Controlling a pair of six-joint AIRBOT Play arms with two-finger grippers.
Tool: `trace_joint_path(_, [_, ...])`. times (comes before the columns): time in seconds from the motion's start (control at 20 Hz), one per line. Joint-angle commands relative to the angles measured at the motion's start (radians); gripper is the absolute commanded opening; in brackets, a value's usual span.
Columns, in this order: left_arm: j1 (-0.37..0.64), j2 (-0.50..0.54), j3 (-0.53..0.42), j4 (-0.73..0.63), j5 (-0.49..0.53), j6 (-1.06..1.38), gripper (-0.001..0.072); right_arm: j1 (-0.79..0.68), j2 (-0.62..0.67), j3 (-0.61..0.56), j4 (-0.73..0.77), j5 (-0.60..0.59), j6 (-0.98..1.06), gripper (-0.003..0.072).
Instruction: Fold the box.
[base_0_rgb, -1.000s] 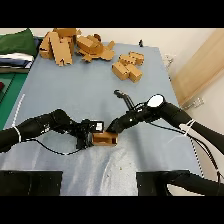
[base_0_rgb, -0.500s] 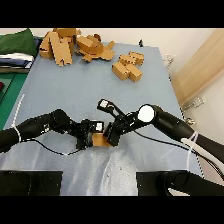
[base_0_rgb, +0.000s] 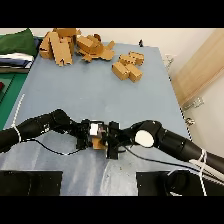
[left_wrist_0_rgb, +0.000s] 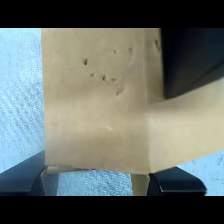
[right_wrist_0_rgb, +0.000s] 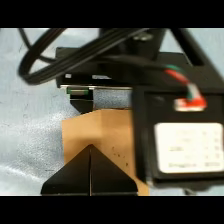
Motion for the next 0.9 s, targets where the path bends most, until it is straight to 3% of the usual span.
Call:
trace_joint_path(0.0, [0.001, 0.000, 0.000, 0.000, 0.000, 0.000, 0.0266, 0.061, 0.026, -0.041, -0.137, -0.093, 0.000, 0.0003])
trace_joint_path(0.05, [0.001, 0.000, 0.000, 0.000, 0.000, 0.000, 0.0266, 0.060, 0.027, -0.041, -0.149, -0.110, -0.003, 0.0048])
trace_joint_path(0.1, [0.001, 0.000, 0.000, 0.000, -0.001, 0.000, 0.0266, 0.060, 0.027, -0.041, -0.170, -0.122, -0.011, 0.0167])
trace_joint_path(0.15, [0.001, 0.000, 0.000, 0.000, -0.001, 0.000, 0.0266, 0.060, 0.027, -0.041, -0.179, -0.123, -0.022, 0.0233])
trace_joint_path(0.45, [0.001, 0.000, 0.000, 0.000, 0.000, 0.000, 0.0266, 0.061, 0.027, -0.041, -0.175, -0.118, -0.055, 0.0248])
trace_joint_path(0.5, [0.001, 0.000, 0.000, 0.000, 0.000, 0.000, 0.0266, 0.061, 0.027, -0.041, -0.175, -0.113, -0.055, 0.0289])
trace_joint_path(0.55, [0.001, 0.000, 0.000, 0.000, 0.000, 0.000, 0.0266, 0.061, 0.027, -0.041, -0.175, -0.102, -0.055, 0.0489])
trace_joint_path(0.6, [0.001, 0.000, 0.000, 0.000, -0.001, 0.000, 0.0266, 0.061, 0.027, -0.041, -0.174, -0.094, -0.055, 0.0532])
trace_joint_path(0.85, [0.001, 0.000, 0.000, 0.000, -0.001, 0.000, 0.0266, 0.060, 0.026, -0.042, -0.154, -0.097, -0.055, 0.0532])
